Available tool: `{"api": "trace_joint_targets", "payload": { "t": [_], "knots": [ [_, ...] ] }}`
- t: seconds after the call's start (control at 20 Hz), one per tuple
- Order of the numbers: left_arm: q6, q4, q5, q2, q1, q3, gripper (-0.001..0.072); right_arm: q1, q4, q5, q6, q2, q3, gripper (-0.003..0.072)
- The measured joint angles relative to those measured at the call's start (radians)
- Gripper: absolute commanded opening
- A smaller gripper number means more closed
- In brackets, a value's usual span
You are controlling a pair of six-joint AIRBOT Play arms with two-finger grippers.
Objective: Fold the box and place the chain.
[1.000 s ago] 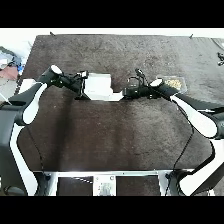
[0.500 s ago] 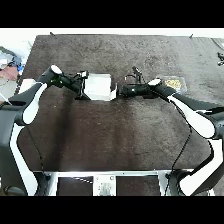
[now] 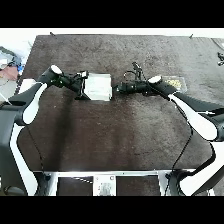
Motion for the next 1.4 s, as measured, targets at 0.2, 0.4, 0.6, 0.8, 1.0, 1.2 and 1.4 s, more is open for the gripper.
{"api": "trace_joint_targets", "payload": {
  "t": [0.2, 0.4, 0.6, 0.8, 1.0, 1.2, 1.4],
  "knots": [
    [0.0, 0.0, 0.0, 0.0, 0.0, 0.0, 0.0465, 0.018, 0.003, 0.005, 0.016, 0.001, 0.032, 0.0366],
    [0.0, 0.0, 0.0, 0.0, 0.0, 0.0, 0.0465, 0.029, -0.079, 0.028, 0.105, 0.001, 0.066, 0.0366],
    [0.0, 0.0, 0.0, 0.0, 0.0, 0.0, 0.0465, 0.053, -0.14, 0.032, 0.162, 0.0, 0.08, 0.0366],
    [0.0, 0.0, 0.0, 0.0, 0.0, 0.0, 0.0465, 0.078, -0.245, 0.023, 0.242, -0.001, 0.117, 0.0366],
    [-0.001, 0.0, 0.0, 0.0, 0.0, 0.0, 0.0465, 0.114, -0.417, 0.02, 0.365, -0.001, 0.17, 0.0366],
    [-0.001, 0.0, 0.0, 0.0, 0.0, 0.0, 0.0465, 0.143, -0.536, 0.029, 0.448, -0.014, 0.224, 0.0366],
    [0.0, 0.0, 0.0, 0.0, 0.0, 0.0, 0.0465, 0.162, -0.603, 0.097, 0.512, -0.057, 0.294, 0.0366]
  ]
}}
